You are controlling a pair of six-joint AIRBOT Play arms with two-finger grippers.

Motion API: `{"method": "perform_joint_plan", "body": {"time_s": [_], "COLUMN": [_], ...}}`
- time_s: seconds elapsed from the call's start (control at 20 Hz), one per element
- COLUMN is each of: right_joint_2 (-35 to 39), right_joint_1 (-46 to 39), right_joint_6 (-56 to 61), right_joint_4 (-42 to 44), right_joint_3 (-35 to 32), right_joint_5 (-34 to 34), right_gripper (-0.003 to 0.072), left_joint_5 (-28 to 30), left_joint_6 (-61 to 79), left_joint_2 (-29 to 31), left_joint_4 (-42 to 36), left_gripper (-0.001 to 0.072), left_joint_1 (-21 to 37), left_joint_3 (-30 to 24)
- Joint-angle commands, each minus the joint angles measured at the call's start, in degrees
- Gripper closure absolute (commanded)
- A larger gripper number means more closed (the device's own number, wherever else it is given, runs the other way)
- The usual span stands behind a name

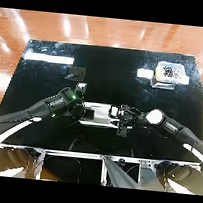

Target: Fold the box and place the chain.

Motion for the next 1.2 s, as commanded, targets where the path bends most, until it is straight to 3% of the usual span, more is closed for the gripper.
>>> {"method": "perform_joint_plan", "body": {"time_s": [0.0, 0.25, 0.7, 0.8, 0.95, 1.05, 1.15], "right_joint_2": [-0.52, -1.31, -2.73, -2.73, -2.73, -2.73, -2.73], "right_joint_1": [1.07, 1.07, 1.18, 1.18, 1.18, 1.18, 1.18], "right_joint_6": [0.02, 0.02, 0.02, 0.02, 0.02, 0.02, 0.04], "right_joint_4": [2.75, 8.81, 9.86, 11.02, 10.97, 10.97, 10.97], "right_joint_3": [0.07, 0.07, 0.07, 0.07, 0.07, 0.07, 0.07], "right_joint_5": [-1.95, -3.30, -3.41, -3.78, -3.85, -3.85, -3.85], "right_gripper": [0.0491, 0.0491, 0.0476, 0.0232, 0.0237, 0.0435, 0.0430], "left_joint_5": [-0.11, -0.68, -1.18, -1.18, -1.18, -1.18, -1.18], "left_joint_6": [0.04, 0.04, 0.04, 0.02, 0.02, 0.02, 0.02], "left_joint_2": [-0.04, -0.07, -0.07, -0.07, -0.07, -0.07, -0.07], "left_joint_4": [-0.02, 0.00, 0.00, 0.00, 0.00, 0.00, 0.00], "left_gripper": [0.0685, 0.0685, 0.0685, 0.0685, 0.0685, 0.0685, 0.0685], "left_joint_1": [-0.04, -0.79, -0.79, -0.79, -0.79, -0.79, -0.79], "left_joint_3": [0.00, 0.00, 0.00, 0.00, 0.00, 0.00, 0.00]}}
